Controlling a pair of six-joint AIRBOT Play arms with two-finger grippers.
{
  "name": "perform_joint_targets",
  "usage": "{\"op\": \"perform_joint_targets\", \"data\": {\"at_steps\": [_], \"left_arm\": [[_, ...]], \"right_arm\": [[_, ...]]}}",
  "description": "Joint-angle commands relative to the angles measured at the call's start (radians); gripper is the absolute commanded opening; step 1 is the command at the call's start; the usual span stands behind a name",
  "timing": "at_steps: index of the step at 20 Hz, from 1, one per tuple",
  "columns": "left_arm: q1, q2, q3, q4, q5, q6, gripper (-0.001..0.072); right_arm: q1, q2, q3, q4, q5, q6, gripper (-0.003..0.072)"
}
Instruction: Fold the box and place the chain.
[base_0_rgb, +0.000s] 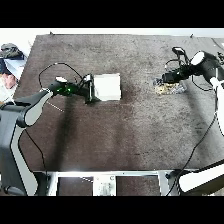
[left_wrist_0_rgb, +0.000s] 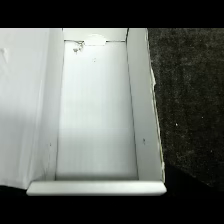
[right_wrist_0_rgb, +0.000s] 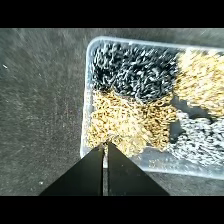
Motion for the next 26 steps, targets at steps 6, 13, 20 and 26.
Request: {"op": "perform_joint_targets", "data": {"at_steps": [6,13,20,26], "left_arm": [[0.0,0.0,0.001,0.0,0.0,0.0,0.0307],[0.0,0.0,0.0,0.0,0.0,0.0,0.0307],[0.0,0.0,0.0,0.0,-0.001,0.0,0.0307],[0.0,0.0,0.0,0.0,-0.001,0.0,0.0307]], "right_arm": [[0.002,0.293,0.002,0.107,-0.068,-0.03,-0.0018],[0.141,0.538,0.072,0.192,-0.325,-0.126,-0.0019],[0.431,0.525,0.137,0.191,-0.475,-0.213,-0.0019],[0.564,0.402,0.135,0.203,-0.392,-0.208,-0.0019]]}}
